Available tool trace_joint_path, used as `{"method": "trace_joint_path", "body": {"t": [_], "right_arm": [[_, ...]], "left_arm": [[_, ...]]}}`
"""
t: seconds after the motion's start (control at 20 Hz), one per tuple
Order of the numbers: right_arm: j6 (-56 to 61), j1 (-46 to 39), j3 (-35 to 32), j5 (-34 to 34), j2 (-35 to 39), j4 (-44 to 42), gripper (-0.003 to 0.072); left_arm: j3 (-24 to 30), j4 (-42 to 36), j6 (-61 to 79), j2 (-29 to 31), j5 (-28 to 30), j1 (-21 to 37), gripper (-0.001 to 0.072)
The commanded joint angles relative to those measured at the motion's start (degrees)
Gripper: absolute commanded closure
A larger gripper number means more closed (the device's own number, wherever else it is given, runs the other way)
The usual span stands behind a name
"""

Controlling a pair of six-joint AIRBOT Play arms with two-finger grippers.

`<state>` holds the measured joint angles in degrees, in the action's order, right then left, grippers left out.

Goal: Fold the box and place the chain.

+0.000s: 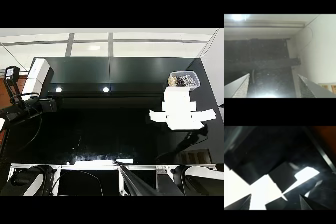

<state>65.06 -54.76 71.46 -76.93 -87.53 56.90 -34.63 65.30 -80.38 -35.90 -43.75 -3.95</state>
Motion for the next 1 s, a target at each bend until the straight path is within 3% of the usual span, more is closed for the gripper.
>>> {"method": "trace_joint_path", "body": {"t": [0.0, 0.25, 0.3, 0.4, 0.45, 0.5, 0.6, 0.75, 0.95], "right_arm": [[-9.07, -1.53, 3.30, -9.25, -9.22, -5.42, -0.0034], [-11.67, 1.70, 6.03, -10.67, -14.71, -1.75, -0.0011], [-11.82, 1.81, 6.10, -10.08, -14.71, -1.95, 0.0120], [-12.13, 2.14, 6.38, -10.03, -14.71, -2.25, 0.0283], [-13.05, 2.45, 6.38, -10.23, -14.71, -2.27, 0.0478], [-14.69, 2.97, 6.36, -11.41, -14.71, -2.43, 0.0608], [-15.23, 4.15, 6.36, -13.55, -14.64, -3.08, 0.0670], [-15.17, 6.29, 6.05, -16.52, -13.64, -8.28, 0.0671], [-14.80, 11.04, 0.87, -16.22, -8.55, -10.71, 0.0671]], "left_arm": [[-0.04, -0.02, 0.04, -0.07, -0.24, 0.02, 0.0001], [-0.04, -0.24, 0.00, -0.07, -0.48, 0.00, 0.0001], [-0.04, -0.26, 0.00, -0.07, -0.48, 0.00, 0.0001], [-0.04, -0.24, 0.00, -0.07, -0.48, 0.00, 0.0002], [-0.04, -0.26, 0.00, -0.07, -0.48, 0.00, 0.0001], [-0.04, -0.24, 0.00, -0.07, -0.50, 0.00, 0.0001], [-0.04, -0.24, 0.00, -0.07, -1.01, 0.00, 0.0001], [-0.04, -0.22, 0.00, -0.07, -2.45, 0.00, 0.0001], [-0.04, -0.22, 0.00, -0.07, -3.96, 0.00, 0.0002]]}}
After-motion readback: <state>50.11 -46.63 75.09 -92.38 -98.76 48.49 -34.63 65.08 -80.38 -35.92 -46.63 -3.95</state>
